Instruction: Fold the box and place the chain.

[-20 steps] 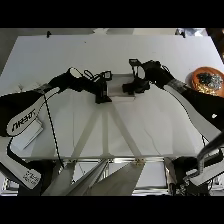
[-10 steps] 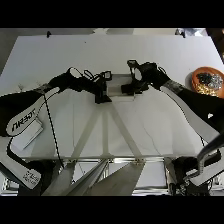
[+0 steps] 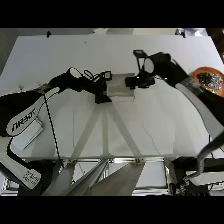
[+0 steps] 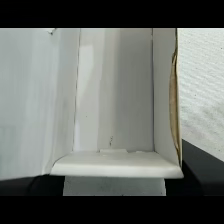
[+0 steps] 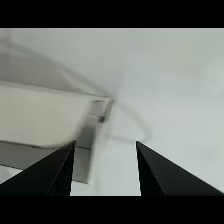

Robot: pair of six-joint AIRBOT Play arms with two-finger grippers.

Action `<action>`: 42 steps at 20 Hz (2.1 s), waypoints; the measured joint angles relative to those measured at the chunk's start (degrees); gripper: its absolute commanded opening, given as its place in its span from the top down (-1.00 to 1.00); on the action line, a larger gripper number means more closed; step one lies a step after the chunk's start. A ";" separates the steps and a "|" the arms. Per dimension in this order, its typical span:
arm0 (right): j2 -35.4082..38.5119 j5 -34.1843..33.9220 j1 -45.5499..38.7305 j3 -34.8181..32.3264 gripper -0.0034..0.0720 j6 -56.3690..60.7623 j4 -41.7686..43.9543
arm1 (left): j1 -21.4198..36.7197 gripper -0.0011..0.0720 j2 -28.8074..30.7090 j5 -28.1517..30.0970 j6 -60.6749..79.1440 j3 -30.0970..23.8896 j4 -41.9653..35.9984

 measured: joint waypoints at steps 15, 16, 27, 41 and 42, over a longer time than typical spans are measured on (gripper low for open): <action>7.37 6.40 -42.95 0.00 -0.21 -19.30 -3.32 | 0.00 -0.11 0.00 -0.02 0.00 0.00 -0.02; 5.95 6.36 -44.96 0.00 -0.27 -20.24 -3.45 | 0.00 -0.11 0.00 -0.04 0.00 0.00 -0.02; -7.80 -2.12 -51.65 0.00 -0.36 -25.62 -4.94 | 0.00 -0.11 0.00 -0.09 0.00 0.00 -0.02; -6.40 1.33 -50.01 -0.07 0.88 -28.15 -5.14 | 0.00 -0.11 0.00 -0.11 0.00 0.00 -0.02; -5.11 1.57 -49.27 -0.04 0.88 -28.39 -5.07 | 0.00 -0.11 0.00 -0.11 0.00 0.00 0.00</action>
